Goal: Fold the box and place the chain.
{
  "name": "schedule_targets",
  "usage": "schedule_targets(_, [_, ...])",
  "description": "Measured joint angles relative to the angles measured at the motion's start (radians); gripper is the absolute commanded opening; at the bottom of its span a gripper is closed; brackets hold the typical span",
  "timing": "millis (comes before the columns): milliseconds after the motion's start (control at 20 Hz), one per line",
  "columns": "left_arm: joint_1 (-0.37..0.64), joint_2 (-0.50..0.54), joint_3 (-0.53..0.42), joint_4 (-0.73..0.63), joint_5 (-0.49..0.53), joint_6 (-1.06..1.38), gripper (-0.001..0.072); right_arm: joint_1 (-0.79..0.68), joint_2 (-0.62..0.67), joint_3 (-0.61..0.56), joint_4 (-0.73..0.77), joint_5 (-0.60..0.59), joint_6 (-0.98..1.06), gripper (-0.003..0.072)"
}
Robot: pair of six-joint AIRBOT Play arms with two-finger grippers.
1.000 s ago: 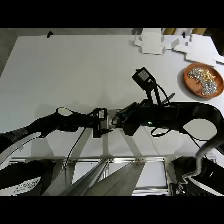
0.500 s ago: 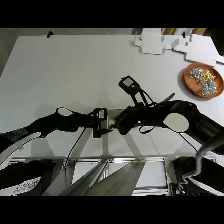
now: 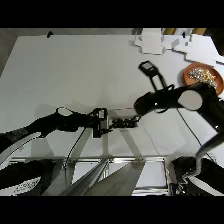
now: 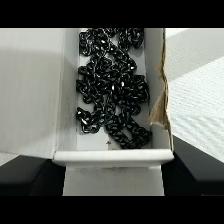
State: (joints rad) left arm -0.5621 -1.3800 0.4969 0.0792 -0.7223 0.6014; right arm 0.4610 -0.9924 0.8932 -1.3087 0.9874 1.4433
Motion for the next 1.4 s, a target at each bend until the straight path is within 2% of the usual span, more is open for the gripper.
schedule_targets(50, [0.0,0.0,0.0,0.0,0.0,0.0,0.0211,-0.042,-0.01,0.002,-0.023,0.011,0.005,0.0067])
schedule_targets(100, [0.0,0.0,0.0,0.0,0.0,0.0,0.0211,-0.077,-0.022,0.003,-0.045,0.019,0.014,0.0047])
schedule_targets(300, [0.0,0.0,0.0,0.0,0.0,0.0,0.0211,-0.184,-0.119,0.003,-0.121,0.06,0.037,0.0039])
schedule_targets(350, [0.0,0.0,0.0,0.0,0.0,0.0,0.0211,-0.197,-0.148,0.003,-0.131,0.069,0.041,0.0058])
schedule_targets(450, [0.0,0.0,0.0,0.0,0.0,0.0,0.0211,-0.213,-0.208,0.003,-0.143,0.079,0.045,0.025])
schedule_targets(500, [0.0,0.0,0.0,0.0,0.0,0.0,0.0211,-0.219,-0.237,0.003,-0.148,0.081,0.045,0.026])
schedule_targets(900, [0.0,0.0,0.0,0.0,0.0,0.0,0.0211,-0.231,-0.369,0.003,-0.181,0.072,0.049,0.0256])
schedule_targets(1400, [0.0,0.0,0.0,0.0,0.0,0.0,0.0211,-0.231,-0.404,0.003,-0.188,0.046,0.053,0.0233])
